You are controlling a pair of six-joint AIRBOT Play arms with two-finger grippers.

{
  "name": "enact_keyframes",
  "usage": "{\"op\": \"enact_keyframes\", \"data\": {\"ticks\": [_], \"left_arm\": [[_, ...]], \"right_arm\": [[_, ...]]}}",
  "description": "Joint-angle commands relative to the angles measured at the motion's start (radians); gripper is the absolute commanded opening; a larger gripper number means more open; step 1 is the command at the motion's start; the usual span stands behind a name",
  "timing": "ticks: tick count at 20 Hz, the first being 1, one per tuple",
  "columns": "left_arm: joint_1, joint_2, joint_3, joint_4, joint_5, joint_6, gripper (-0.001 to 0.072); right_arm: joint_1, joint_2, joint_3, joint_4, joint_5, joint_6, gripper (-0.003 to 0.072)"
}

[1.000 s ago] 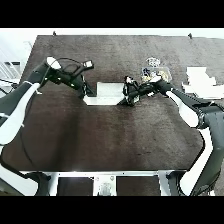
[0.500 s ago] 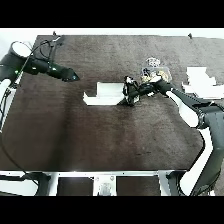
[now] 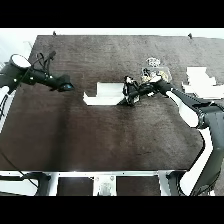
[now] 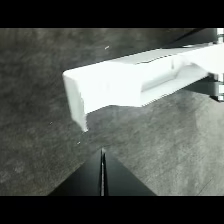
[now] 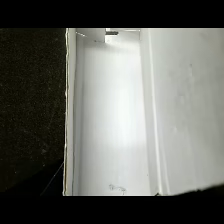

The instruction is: Fold the box and place the chain.

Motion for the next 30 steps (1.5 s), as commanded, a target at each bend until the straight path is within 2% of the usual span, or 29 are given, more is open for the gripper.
{"op": "enact_keyframes", "data": {"ticks": [1,5,9,15,20,25,30], "left_arm": [[0.005,0.002,-0.076,-0.034,0.048,0.04,0.0017],[0.005,-0.001,-0.143,-0.042,0.163,0.069,0.0017],[0.005,-0.064,-0.143,-0.061,0.168,0.116,0.0017],[0.002,-0.152,-0.139,-0.163,0.185,0.178,0.0017],[-0.057,-0.189,-0.136,-0.209,0.253,0.198,0.0017],[-0.073,-0.253,-0.134,-0.238,0.247,0.195,0.0017],[-0.121,-0.272,-0.134,-0.266,0.281,0.195,0.0016]], "right_arm": [[0.0,0.0,0.0,0.0,0.0,0.0,0.0485],[0.0,0.0,0.0,0.0,0.0,0.0,0.0485],[0.0,0.0,0.0,0.0,0.0,0.0,0.0485],[0.0,0.0,0.0,0.0,0.0,0.0,0.0485],[0.0,0.0,0.0,0.0,0.0,0.0,0.0485],[0.0,0.0,0.0,0.0,0.0,0.0,0.0485],[0.0,0.0,0.0,0.0,0.0,0.0,0.0484]]}}
